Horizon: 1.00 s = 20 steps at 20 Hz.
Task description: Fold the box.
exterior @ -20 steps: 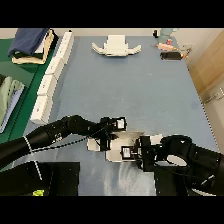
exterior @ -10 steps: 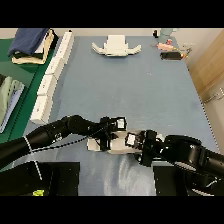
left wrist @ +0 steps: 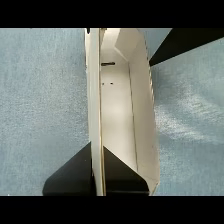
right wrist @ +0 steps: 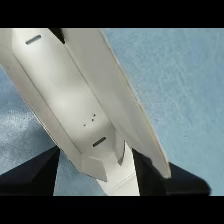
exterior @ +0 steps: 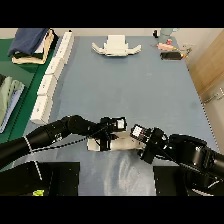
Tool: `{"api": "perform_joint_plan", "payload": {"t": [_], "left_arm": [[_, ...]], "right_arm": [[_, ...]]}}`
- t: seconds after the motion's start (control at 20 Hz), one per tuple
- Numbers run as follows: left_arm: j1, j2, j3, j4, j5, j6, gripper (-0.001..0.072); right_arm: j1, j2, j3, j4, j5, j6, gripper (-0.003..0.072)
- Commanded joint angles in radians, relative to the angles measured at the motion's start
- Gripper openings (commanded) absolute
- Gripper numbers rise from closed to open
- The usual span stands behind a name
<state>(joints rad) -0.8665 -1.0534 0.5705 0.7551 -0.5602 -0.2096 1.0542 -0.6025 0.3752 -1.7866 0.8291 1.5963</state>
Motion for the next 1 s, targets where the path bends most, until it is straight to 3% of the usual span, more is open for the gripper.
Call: {"api": "perform_joint_plan", "payload": {"t": [0.0,0.45,0.6,0.85,0.95], "left_arm": [[0.0,0.0,0.0,0.0,0.003,0.0,0.0015],[0.0,0.0,0.0,0.0,0.003,0.0,0.0014],[0.0,0.0,0.0,0.0,0.003,0.0,0.0014],[0.0,0.0,0.0,0.0,0.003,0.0,0.0014],[0.0,0.0,0.0,0.0,0.003,0.0,0.0015]], "right_arm": [[0.001,-0.002,0.0,-0.054,-0.006,0.034,0.0713],[-0.013,-0.003,-0.001,-0.027,-0.034,0.0,0.072],[-0.107,-0.003,-0.002,0.162,-0.049,-0.225,0.072],[-0.385,-0.006,-0.014,0.647,-0.016,-0.88,0.072],[-0.486,-0.027,-0.014,0.763,0.028,-1.064,0.072]]}}
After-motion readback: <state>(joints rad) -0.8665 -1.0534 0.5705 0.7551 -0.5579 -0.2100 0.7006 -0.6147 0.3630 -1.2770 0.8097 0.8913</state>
